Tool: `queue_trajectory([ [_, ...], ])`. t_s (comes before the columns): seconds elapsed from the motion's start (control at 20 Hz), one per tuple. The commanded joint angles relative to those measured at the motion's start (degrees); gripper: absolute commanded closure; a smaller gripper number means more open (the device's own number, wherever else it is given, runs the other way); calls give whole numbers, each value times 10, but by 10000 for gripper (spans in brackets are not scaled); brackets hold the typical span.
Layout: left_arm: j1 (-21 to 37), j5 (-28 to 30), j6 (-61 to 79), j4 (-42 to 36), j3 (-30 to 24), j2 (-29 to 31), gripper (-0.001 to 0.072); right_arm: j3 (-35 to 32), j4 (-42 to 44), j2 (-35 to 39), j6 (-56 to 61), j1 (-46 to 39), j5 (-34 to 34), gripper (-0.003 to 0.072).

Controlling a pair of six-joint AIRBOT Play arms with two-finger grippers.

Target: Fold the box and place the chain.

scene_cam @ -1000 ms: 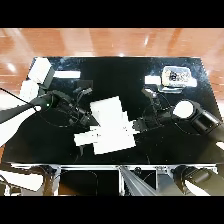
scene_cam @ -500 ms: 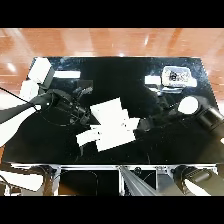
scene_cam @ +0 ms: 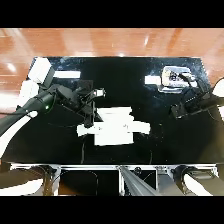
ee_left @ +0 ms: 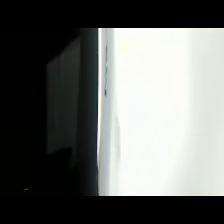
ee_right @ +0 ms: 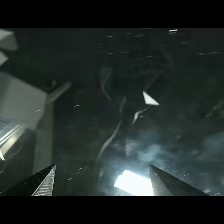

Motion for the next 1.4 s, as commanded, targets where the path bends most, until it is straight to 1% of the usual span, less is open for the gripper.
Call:
queue_trajectory([
  [0.0,-41,-118,9,19,-39,50,687,5,-3,1,-29,-19,-57,-33],
  [0.1,-53,-162,9,10,-79,55,687,5,-2,1,-29,-19,-104,-33],
  [0.2,-61,-206,9,11,-105,55,686,5,-3,1,-30,-19,-136,-33],
  [0.4,-58,-256,9,17,-111,50,683,5,-2,1,-30,-19,-163,-33],
  [0.5,-55,-264,-2,12,-110,46,682,5,3,1,-29,-19,-182,-33],
  [0.6,-58,-267,-4,-6,-110,44,682,5,30,0,-29,-19,-186,-33],
  [0.65,-62,-267,11,-1,-111,44,682,5,32,0,-30,-19,-188,-33],
  [0.7,-68,-278,11,12,-110,44,681,5,32,0,-30,-19,-189,-33],
  [0.8,-84,-294,12,56,-109,44,682,4,32,0,-30,-19,-190,-33],
  [0.9,-99,-294,12,79,-110,44,682,4,32,0,-30,-19,-194,-33],
  [1.15,-133,-327,11,80,-109,44,682,4,28,0,-30,-19,-201,-33],
  [1.35,-157,-330,12,80,-105,44,683,0,12,-2,-30,-19,-204,-33],
])
